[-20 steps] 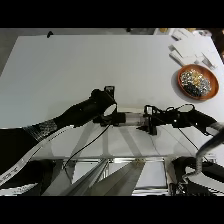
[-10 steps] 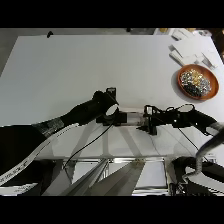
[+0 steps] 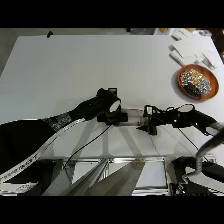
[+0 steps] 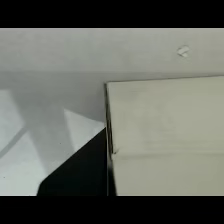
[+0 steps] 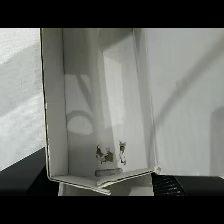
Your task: Fold the box and place the chain.
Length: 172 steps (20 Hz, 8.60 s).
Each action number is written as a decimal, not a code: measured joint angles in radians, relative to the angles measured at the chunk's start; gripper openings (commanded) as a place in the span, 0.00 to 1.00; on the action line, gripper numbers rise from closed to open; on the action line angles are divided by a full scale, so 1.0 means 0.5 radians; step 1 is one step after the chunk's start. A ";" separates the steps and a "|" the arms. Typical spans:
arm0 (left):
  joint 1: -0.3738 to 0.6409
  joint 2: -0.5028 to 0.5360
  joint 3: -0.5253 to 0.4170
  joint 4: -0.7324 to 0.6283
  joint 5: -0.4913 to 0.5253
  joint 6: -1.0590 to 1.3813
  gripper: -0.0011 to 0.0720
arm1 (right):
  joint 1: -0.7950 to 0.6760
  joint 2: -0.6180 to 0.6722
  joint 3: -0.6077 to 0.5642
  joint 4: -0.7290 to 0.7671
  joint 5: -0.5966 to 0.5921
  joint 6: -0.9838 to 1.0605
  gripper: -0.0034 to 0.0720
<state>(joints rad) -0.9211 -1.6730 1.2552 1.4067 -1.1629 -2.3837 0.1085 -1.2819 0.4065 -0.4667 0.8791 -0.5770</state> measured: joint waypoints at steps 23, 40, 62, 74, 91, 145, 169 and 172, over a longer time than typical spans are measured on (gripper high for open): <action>0.031 0.100 0.014 -0.027 -0.038 0.189 0.41 | 0.000 -0.001 0.000 0.000 -0.001 -0.001 0.60; 0.755 0.962 -0.785 -0.758 -0.057 4.094 0.88 | 0.000 -0.001 0.000 0.000 -0.001 -0.001 0.60; 0.696 0.330 -1.040 -2.039 0.621 5.667 0.98 | 0.000 -0.001 0.000 -0.003 0.000 -0.004 0.60; 0.645 0.254 -1.039 -2.195 0.702 5.663 0.78 | 0.000 -0.001 0.000 0.000 -0.001 -0.001 0.60; 0.639 0.249 -1.038 -2.201 0.706 5.657 0.21 | 0.000 0.000 0.000 0.001 -0.001 -0.001 0.56; 0.636 0.247 -1.038 -2.198 0.687 5.658 0.21 | 0.178 0.754 0.226 -0.682 -0.113 2.006 0.07; 0.636 0.247 -1.038 -2.200 0.685 5.658 0.21 | 0.178 0.655 -0.034 -0.535 -0.047 0.694 0.25; 0.637 0.247 -1.038 -2.200 0.685 5.658 0.21 | 0.178 0.569 -0.034 -0.401 -0.060 0.679 0.35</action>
<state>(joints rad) -0.6025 -1.5494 0.7361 0.3069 -0.8204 0.4454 0.1974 -0.9974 0.3893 -0.6674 0.8494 -0.2375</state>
